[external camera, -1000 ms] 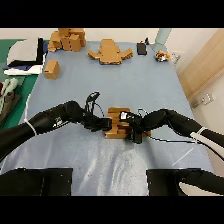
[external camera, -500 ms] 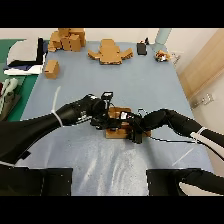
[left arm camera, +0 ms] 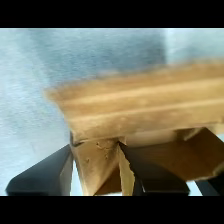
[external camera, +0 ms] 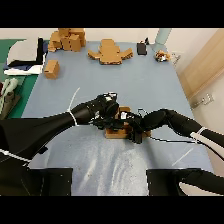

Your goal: Fold the box.

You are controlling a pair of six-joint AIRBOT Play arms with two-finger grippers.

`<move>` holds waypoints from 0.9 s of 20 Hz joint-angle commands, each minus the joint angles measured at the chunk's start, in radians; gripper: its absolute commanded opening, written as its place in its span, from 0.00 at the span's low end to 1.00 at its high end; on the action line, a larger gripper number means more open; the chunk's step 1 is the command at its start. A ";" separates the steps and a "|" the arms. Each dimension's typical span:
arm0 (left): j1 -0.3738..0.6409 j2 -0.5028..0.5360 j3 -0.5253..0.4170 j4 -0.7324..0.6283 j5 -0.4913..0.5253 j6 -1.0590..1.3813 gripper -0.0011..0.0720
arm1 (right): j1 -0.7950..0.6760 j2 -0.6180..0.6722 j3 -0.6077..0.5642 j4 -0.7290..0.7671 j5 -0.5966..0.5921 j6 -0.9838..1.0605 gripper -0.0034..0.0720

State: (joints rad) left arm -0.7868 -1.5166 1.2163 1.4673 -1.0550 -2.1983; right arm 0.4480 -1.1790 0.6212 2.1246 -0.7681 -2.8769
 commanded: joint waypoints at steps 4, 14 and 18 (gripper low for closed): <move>-0.005 -0.038 0.007 -0.023 0.037 -0.039 0.61 | 0.000 0.000 0.000 0.000 0.000 0.000 0.72; 0.008 -0.039 0.110 -0.028 -0.135 -0.036 0.61 | 0.000 0.000 0.000 0.000 0.000 0.000 0.72; 0.008 -0.058 0.108 -0.029 -0.134 -0.036 0.61 | 0.000 0.000 0.000 0.000 0.000 0.000 0.72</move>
